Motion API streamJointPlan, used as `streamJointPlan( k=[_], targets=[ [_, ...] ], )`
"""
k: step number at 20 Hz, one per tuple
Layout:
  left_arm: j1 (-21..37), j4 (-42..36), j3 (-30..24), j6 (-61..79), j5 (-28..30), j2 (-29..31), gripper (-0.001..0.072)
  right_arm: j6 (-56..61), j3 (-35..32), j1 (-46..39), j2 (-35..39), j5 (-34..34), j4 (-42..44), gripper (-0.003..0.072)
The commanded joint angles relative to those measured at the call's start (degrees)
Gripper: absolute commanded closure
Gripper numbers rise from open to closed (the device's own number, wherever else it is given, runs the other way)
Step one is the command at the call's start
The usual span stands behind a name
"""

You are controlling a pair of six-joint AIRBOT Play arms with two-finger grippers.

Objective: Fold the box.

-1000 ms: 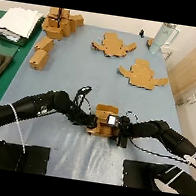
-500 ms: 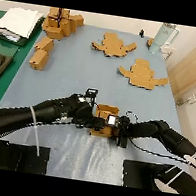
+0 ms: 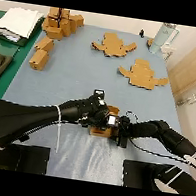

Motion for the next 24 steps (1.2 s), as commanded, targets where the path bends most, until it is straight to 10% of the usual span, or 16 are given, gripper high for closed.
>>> streamJointPlan(
  k=[1,3,5,18,20,21,24],
  targets=[
    [-0.1,0.1,1.7,-0.9,-2.6,-2.5,0.0183,0.0,0.0,0.0,0.0,0.0,0.0,0.0184],
    [-0.1,0.1,1.7,-0.9,-2.6,-2.5,0.0187,0.0,0.0,0.0,0.0,0.0,0.0,0.0184],
    [-0.4,0.5,1.7,-0.6,-2.4,-2.5,0.0583,0.0,0.0,0.0,0.0,0.0,0.0,0.0184],
    [-1.6,0.6,1.7,-0.6,-2.5,-2.8,0.0694,0.0,0.0,0.0,0.0,0.0,0.0,0.0185],
    [-1.6,0.6,1.7,1.2,-2.5,-2.8,0.0559,0.0,0.0,0.0,0.0,0.0,0.0,0.0184],
    [-1.5,0.6,1.7,1.5,-2.6,-2.8,0.0209,0.0,0.0,0.0,0.0,0.0,0.0,0.0184],
    [-1.5,0.5,1.7,1.9,-2.5,-2.8,0.0123,0.0,0.0,0.0,0.0,0.0,0.0,0.0184]
  ],
)
